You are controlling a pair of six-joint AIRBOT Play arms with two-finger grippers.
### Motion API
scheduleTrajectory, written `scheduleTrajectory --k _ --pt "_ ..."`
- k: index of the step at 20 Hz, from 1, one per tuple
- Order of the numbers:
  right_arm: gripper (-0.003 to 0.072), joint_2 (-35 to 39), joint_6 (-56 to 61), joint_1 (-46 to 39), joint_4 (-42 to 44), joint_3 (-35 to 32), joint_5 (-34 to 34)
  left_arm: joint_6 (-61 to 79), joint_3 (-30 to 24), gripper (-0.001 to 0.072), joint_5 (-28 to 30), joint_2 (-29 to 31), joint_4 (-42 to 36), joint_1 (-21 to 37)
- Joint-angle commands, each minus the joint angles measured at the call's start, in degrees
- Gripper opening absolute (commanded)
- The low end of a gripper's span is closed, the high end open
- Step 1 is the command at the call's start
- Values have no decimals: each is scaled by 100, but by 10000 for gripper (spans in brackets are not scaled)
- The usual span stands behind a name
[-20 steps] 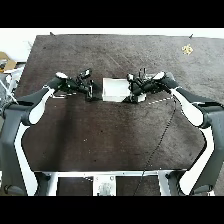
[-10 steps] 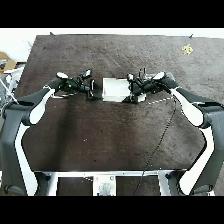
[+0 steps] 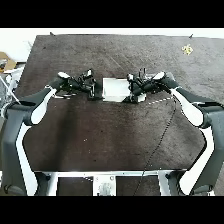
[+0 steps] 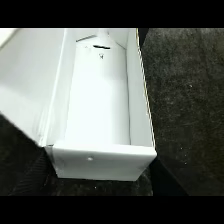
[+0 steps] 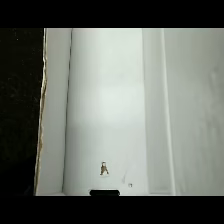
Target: Fold the box and place the chain.
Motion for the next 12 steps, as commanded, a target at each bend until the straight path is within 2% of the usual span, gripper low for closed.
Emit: scheduleTrajectory --k 1,7,12 --pt "439 -4 4 0 0 -2 0 160 7 720 120 -81 17 -136" --pt "439 -4 2 0 0 -2 0 195 7 720 586 -111 -15 -304" --pt "439 -4 2 0 0 -2 0 195 7 720 560 -129 26 -343"
